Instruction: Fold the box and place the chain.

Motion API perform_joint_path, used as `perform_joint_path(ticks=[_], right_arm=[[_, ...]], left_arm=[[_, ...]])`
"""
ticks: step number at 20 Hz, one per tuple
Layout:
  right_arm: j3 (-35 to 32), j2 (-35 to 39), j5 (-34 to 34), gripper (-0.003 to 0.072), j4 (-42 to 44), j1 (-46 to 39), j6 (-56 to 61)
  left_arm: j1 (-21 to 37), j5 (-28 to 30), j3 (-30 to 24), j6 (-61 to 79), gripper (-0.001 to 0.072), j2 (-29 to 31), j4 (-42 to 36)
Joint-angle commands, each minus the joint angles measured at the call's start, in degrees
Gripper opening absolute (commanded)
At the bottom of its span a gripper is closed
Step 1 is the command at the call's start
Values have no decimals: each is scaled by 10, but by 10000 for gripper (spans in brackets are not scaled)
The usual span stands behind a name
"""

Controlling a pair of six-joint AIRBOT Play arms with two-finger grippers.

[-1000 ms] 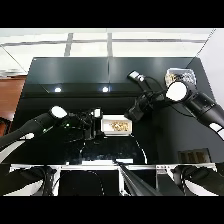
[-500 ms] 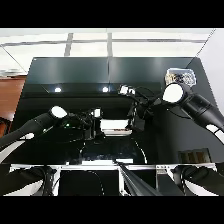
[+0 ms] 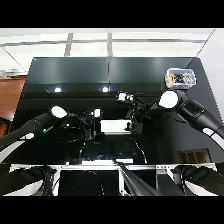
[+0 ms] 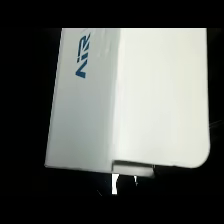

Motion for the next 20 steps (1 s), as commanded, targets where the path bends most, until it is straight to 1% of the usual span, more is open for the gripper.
perform_joint_path(ticks=[1, 2, 5, 6, 7, 20], right_arm=[[-2, 0, -8, 456, 0, 1, -4], [-2, 0, -8, 419, 0, 1, -4], [-3, 0, -13, 403, -1, 1, -4], [-4, 0, -14, 255, -1, 1, -4], [-5, -1, -15, 195, 0, 1, -4], [-5, -9, 1, 194, -4, 3, -4]], left_arm=[[0, 0, 0, 0, 357, 0, 0], [0, 0, 0, 0, 357, 0, 0], [0, 1, 0, 0, 357, 0, 0], [0, 1, 0, 0, 357, 0, 0], [0, 1, 0, 0, 357, 0, 0], [0, 1, 0, 0, 357, 0, 0]])
